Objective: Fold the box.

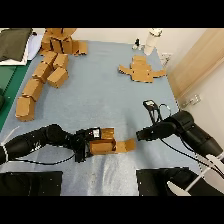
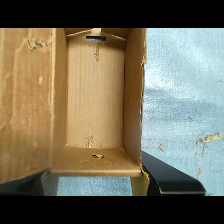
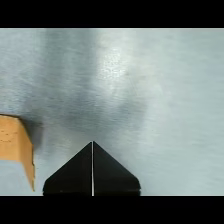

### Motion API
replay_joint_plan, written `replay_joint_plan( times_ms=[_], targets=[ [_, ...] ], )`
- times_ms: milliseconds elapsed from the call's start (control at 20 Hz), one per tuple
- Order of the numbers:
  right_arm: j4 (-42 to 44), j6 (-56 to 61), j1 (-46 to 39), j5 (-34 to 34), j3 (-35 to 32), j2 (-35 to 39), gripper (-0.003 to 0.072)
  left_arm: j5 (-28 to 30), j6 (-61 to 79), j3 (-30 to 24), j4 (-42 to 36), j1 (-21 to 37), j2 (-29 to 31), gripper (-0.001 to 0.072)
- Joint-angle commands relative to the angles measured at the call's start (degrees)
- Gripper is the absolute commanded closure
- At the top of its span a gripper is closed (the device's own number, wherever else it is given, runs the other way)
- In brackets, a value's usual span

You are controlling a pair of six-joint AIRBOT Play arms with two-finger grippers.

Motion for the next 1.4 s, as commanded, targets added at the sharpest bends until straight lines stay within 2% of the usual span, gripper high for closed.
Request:
replay_joint_plan(
  times_ms=[0, 150, 650, 950, 1000, 1050, 1100, 1350],
  targets=[
    [11.56, -4.50, -1.53, 8.31, -3.69, -3.41, 0.0685, 0.00, 0.00, 0.00, 0.00, 0.00, 0.00, 0.0178],
    [17.79, -8.13, -1.18, 8.98, -4.00, -4.00, 0.0685, 0.00, 0.00, 0.00, 0.02, 0.00, 0.00, 0.0178],
    [23.12, -8.33, 5.66, 10.08, -5.97, -3.63, 0.0685, 0.00, 0.00, 0.00, 0.00, 0.00, 0.00, 0.0178],
    [25.33, -9.33, 5.64, 9.90, -5.14, 2.10, 0.0682, 0.00, 0.00, 0.00, 0.00, 0.00, 0.00, 0.0178],
    [25.77, -9.27, 5.64, 9.77, -4.90, 2.73, 0.0634, 0.00, 0.00, 0.00, 0.00, 0.00, 0.00, 0.0178],
    [27.15, -9.27, 5.64, 9.70, -4.79, 2.82, 0.0508, 0.00, 0.00, 0.00, 0.00, 0.00, 0.00, 0.0178],
    [29.55, -9.29, 5.66, 9.75, -4.76, 2.56, 0.0458, 0.00, 0.00, 0.00, 0.02, 0.00, 0.00, 0.0178],
    [32.35, -9.40, 8.48, 11.87, -4.39, 1.97, 0.0448, 0.00, 0.00, 0.00, 0.00, 0.00, 0.00, 0.0178]
  ],
)
